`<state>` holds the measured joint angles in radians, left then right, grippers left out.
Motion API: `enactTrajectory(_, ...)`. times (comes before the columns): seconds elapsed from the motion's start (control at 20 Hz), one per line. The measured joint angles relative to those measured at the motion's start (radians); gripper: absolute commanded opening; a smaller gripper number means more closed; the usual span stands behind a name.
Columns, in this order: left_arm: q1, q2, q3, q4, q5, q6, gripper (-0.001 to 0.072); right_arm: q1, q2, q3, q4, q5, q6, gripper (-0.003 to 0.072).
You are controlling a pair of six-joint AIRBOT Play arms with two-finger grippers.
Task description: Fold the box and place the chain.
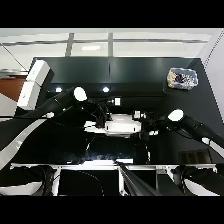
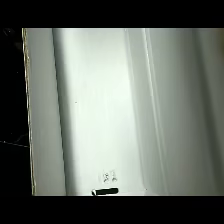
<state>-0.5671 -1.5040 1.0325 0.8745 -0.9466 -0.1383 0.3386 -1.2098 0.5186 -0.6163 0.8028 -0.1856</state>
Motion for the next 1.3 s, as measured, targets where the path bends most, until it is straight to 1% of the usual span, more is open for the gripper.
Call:
enactTrajectory(0.85, 0.000, 0.000, 0.000, 0.011, 0.004, -0.002, 0.0024, 0.000, -0.008, 0.000, -0.012, 0.003, -0.043, 0.0697)
enactTrajectory(1.3, 0.000, 0.000, 0.000, 0.011, 0.004, -0.002, 0.0024, 0.000, 0.007, 0.000, -0.041, 0.006, 0.008, 0.0697)
